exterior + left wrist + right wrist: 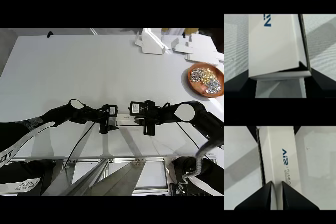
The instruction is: Fold the box and place the chain.
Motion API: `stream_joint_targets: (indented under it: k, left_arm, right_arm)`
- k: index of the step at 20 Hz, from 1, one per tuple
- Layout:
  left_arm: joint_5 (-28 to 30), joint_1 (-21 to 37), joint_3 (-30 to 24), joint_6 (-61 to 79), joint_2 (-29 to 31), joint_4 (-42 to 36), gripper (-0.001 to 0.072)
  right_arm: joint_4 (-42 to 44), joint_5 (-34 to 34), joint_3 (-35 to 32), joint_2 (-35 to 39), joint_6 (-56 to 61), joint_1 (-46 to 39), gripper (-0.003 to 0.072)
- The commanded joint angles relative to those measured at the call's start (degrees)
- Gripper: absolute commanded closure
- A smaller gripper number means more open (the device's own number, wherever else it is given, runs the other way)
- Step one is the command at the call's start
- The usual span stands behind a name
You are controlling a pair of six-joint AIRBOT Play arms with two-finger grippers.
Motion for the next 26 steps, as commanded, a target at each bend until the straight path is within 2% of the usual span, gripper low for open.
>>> stream_joint_targets:
  k: [1,2,4,8,10,16,17,23,26]
  left_arm:
    - [-0.22,-0.04,0.04,0.11,0.04,0.15,0.0574]
    - [-0.22,-0.04,0.04,0.11,0.04,0.15,0.0574]
    - [-0.22,-0.04,0.04,0.11,0.04,0.15,0.0574]
    - [-0.22,-0.04,0.04,0.11,0.04,0.15,0.0574]
    - [-0.22,-0.04,0.04,0.11,0.04,0.15,0.0575]
    - [-0.22,-0.04,0.04,0.11,0.04,0.15,0.0574]
    - [-0.22,-0.04,0.04,0.11,0.04,0.15,0.0574]
    - [-0.2,-0.04,0.04,0.11,0.04,0.15,0.0574]
    - [-0.22,-0.04,0.04,0.11,0.04,0.15,0.0574]
  right_arm:
    - [0.85,-0.22,-0.2,-0.37,1.42,0.04,0.0568]
    - [1.29,0.13,-0.24,-0.39,1.42,0.04,0.0564]
    - [2.45,1.42,-0.24,-0.39,1.38,0.04,0.0488]
    - [2.6,2.67,-0.74,-0.39,1.38,0.07,0.0482]
    - [2.58,2.75,-1.53,-0.39,1.36,0.07,0.0421]
    - [2.32,-1.4,-1.6,-0.31,0.92,0.04,0.0481]
    - [2.32,-2.14,-1.57,-0.31,0.92,0.04,0.0515]
    - [2.27,-3.78,-1.6,0.22,0.94,0.07,0.0533]
    - [2.32,-3.08,-1.95,0.2,0.94,0.07,0.0512]
